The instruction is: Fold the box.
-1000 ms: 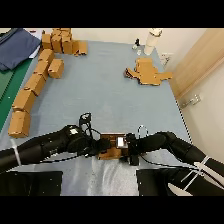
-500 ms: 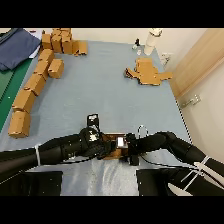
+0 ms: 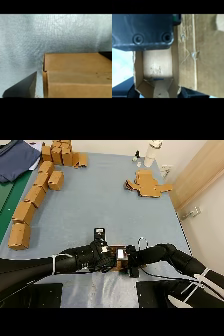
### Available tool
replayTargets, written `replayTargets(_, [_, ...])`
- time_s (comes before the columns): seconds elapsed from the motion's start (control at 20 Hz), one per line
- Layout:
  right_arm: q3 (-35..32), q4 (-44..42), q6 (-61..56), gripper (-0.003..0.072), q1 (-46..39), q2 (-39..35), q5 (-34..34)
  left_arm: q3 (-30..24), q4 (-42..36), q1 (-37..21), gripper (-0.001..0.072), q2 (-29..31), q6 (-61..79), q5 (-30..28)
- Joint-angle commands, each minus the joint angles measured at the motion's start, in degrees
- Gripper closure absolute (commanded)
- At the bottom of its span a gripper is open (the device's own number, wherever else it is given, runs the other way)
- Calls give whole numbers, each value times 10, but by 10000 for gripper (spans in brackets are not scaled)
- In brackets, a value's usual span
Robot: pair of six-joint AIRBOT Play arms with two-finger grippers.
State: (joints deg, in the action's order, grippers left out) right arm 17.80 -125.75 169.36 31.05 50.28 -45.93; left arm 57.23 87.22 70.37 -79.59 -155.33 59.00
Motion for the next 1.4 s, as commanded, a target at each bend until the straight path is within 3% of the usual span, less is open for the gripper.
replayTargets(0.0, [0,0,0,110,0,0,0,5,0,2,288,-8,15,12])
replayTargets(0.45, [0,0,0,109,0,0,0,5,12,3,298,-29,14,5])
replayTargets(0.5, [0,0,0,110,0,0,0,5,14,3,373,-29,14,5])
replayTargets(0.55, [0,0,0,109,0,0,0,5,15,3,380,-29,14,2])
replayTargets(0.6, [0,0,0,109,0,0,0,5,15,3,456,-29,14,-2])
replayTargets(0.65, [0,0,0,109,0,0,0,5,16,3,619,-29,15,-5])
replayTargets(0.7, [0,0,0,110,0,0,0,5,16,4,695,-29,15,-10])
replayTargets(1.2, [0,0,0,110,0,0,0,6,0,4,693,-28,15,-21])
replayTargets(1.25, [0,0,0,110,0,0,0,7,-3,4,559,-28,15,-20])
replayTargets(1.3, [0,0,0,109,0,0,0,7,-9,3,287,-28,14,-20])
replayTargets(1.35, [0,0,0,109,0,0,0,9,-14,3,221,-28,15,-20])
